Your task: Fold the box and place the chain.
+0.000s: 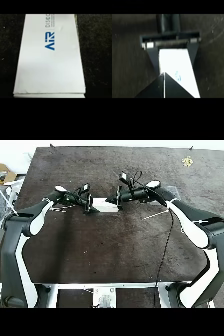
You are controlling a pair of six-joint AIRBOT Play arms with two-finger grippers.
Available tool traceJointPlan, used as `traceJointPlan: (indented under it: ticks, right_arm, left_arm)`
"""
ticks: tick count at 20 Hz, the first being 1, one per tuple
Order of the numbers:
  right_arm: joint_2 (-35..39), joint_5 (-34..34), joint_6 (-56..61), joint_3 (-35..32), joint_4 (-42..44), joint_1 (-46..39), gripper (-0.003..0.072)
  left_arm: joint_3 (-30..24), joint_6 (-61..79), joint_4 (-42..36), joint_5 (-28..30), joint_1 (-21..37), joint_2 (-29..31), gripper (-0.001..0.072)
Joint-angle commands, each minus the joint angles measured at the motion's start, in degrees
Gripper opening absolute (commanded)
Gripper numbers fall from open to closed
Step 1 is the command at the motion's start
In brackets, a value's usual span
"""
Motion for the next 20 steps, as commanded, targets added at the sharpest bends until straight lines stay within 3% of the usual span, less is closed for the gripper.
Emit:
traceJointPlan:
  ticks: [1, 15, 20]
  right_arm:
    - [-0.5, -4.1, 1.9, 0.1, 3.4, 2.2, 0.0004]
    - [-3.8, -8.5, 13.3, 0.2, -18.1, 2.8, 0.0004]
    - [-1.6, -8.1, 9.4, 0.2, -11.6, 1.1, 0.0003]
  left_arm:
    - [0.0, 0.0, 0.0, 0.2, 0.0, 0.0, 0.0275]
    - [0.0, 0.0, 0.0, 0.2, 0.0, 0.0, 0.0275]
    - [0.0, 0.0, 0.0, 0.2, 0.0, 0.0, 0.0275]
